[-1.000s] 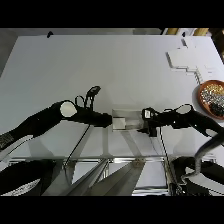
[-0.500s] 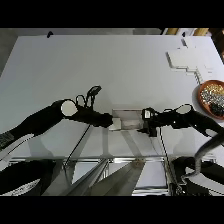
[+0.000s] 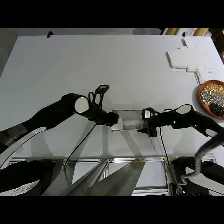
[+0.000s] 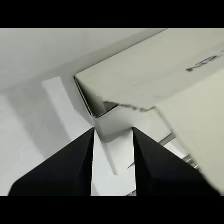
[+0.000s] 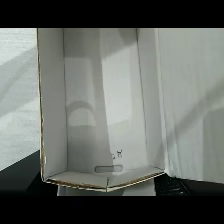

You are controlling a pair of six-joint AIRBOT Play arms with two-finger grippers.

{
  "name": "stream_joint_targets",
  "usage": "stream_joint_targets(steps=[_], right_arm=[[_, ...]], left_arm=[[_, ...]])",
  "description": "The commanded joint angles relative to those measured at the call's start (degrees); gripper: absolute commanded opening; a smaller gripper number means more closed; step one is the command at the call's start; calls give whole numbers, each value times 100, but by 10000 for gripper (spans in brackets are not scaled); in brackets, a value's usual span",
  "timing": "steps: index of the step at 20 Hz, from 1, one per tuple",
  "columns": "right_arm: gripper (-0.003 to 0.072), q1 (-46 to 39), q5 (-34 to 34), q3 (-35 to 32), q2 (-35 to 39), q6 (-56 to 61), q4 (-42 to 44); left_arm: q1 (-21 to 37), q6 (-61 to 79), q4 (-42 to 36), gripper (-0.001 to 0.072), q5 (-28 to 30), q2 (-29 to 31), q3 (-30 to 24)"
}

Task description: Fold the box and place the chain.

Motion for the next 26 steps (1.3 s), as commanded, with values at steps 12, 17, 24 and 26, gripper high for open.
stream_joint_targets(steps=[12,17,24,26], right_arm=[[379,0,2,-2,2,0,0],[379,0,4,-2,2,0,0],[379,0,4,-2,2,0,0],[379,0,4,-2,2,0,0]], left_arm=[[-450,-1799,1375,269,-651,-647,778],[-826,-3018,1862,268,-1246,-1390,1703],[-938,-3045,2085,264,-1836,-1912,2096],[-938,-3126,2190,175,-1858,-1906,2096]])
